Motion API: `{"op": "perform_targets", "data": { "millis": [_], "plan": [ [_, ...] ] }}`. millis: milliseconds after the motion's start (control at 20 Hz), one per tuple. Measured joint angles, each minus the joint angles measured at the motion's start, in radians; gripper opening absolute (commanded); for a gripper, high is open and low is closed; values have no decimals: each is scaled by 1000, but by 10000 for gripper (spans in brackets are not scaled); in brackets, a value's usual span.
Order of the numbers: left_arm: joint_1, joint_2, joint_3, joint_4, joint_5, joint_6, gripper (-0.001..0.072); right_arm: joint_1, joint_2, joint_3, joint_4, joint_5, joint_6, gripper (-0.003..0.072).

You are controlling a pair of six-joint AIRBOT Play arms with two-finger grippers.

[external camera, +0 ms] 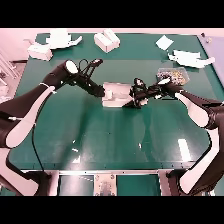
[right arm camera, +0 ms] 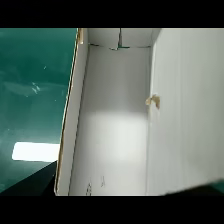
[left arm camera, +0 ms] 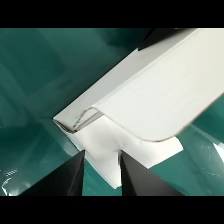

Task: Fold the box and place the chain.

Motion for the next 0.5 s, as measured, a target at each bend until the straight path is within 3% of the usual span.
{"op": "perform_targets", "data": {
  "millis": [500],
  "plan": [
    [-23, 1, -1, 23, -2, -72, 270, 0, 0, 0, -1, 1, 0, 561]
  ]
}}
